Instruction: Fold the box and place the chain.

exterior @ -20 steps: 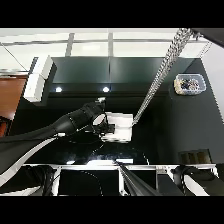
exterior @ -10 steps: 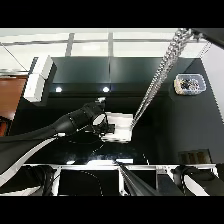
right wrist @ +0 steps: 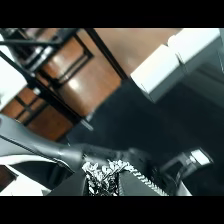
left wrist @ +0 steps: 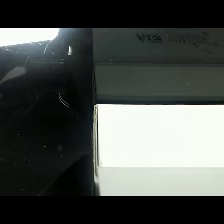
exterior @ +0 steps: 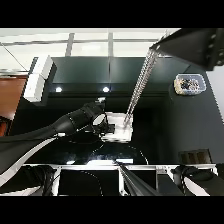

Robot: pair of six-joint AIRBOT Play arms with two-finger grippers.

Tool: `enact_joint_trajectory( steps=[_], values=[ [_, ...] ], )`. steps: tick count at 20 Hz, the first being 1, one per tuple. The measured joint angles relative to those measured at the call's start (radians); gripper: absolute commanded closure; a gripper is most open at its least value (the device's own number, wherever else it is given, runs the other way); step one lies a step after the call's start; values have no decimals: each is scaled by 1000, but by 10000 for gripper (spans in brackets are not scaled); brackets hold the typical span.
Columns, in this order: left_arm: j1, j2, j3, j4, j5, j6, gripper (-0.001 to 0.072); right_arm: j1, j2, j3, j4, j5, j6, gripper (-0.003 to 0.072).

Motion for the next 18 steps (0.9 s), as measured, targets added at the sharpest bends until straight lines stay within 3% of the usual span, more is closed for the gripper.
enact_joint_trajectory(
  steps=[11,18],
  values=[
    [0,0,0,0,0,0,682,92,-3,-336,-45,-50,-6,683],
    [0,0,0,0,0,0,682,115,-2,-412,-133,-39,-3,683]
  ],
)
